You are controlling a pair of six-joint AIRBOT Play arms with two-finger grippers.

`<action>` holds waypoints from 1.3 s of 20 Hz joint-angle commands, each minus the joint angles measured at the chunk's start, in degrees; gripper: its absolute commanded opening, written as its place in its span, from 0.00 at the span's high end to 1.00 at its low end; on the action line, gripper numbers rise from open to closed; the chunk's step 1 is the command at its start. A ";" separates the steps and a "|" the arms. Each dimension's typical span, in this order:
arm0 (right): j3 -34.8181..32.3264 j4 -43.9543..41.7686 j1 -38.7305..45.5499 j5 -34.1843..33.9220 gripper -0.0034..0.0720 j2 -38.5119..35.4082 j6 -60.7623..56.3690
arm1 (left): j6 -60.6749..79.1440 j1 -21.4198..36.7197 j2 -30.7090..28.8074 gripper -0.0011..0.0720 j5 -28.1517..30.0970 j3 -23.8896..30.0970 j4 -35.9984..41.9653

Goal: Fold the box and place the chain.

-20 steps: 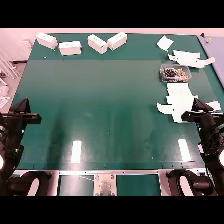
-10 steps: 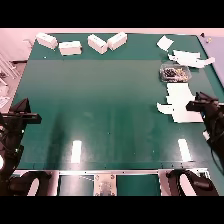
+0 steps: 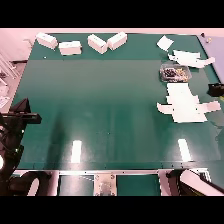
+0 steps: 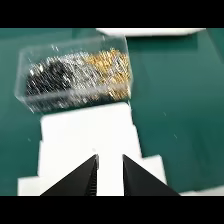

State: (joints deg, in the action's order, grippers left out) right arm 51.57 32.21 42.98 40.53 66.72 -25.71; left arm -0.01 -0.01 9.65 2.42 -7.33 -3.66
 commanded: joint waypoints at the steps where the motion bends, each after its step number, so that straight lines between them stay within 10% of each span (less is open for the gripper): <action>1: 14.84 14.08 11.52 23.91 0.65 11.21 -10.69 | 0.02 0.00 0.00 0.95 0.00 -0.02 -0.02; 5: 30.51 15.21 17.46 40.98 0.35 23.61 -13.11 | 0.02 0.00 0.00 0.95 0.00 -0.02 -0.02; 13: 56.41 15.02 13.88 55.06 0.26 45.07 -18.34 | 0.02 0.00 0.00 0.95 0.00 -0.02 -0.02; 26: 62.75 26.36 15.04 52.13 0.27 50.45 -14.71 | 0.02 0.00 0.00 0.95 -0.02 -0.02 -0.02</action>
